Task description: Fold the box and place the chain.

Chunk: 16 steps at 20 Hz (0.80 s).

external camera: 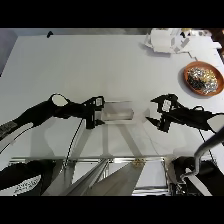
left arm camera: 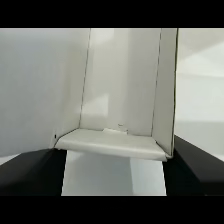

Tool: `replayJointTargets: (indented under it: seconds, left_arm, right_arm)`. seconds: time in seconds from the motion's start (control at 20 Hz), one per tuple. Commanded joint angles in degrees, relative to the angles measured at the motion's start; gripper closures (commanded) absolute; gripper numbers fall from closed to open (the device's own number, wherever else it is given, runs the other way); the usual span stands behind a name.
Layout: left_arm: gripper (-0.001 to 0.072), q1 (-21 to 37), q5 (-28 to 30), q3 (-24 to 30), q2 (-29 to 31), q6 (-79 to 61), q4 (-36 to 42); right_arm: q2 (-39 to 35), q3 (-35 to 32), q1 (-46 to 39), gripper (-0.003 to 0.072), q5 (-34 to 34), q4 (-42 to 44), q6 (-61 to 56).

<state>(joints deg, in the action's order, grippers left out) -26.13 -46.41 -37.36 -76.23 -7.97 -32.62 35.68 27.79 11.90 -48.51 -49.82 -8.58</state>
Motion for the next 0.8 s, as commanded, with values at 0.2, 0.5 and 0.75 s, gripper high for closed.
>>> replayJointTargets:
  seconds: [0.2,0.5,0.75]
  left_arm:
    - [0.0418,-3.3,3.6,0.0,0.5,11.5,-8.6]
    - [0.0052,-5.4,6.6,0.0,-0.2,12.2,-10.1]
    - [0.0011,-5.4,2.8,0.0,-0.2,6.8,-9.1]
  right_arm:
    - [-0.1,0.0,0.0,0.0035,-0.6,2.3,0.1]
    - [-0.1,0.0,0.0,0.0034,-0.6,2.3,0.1]
    - [-0.1,0.0,0.0,0.0034,-0.6,2.3,0.0]
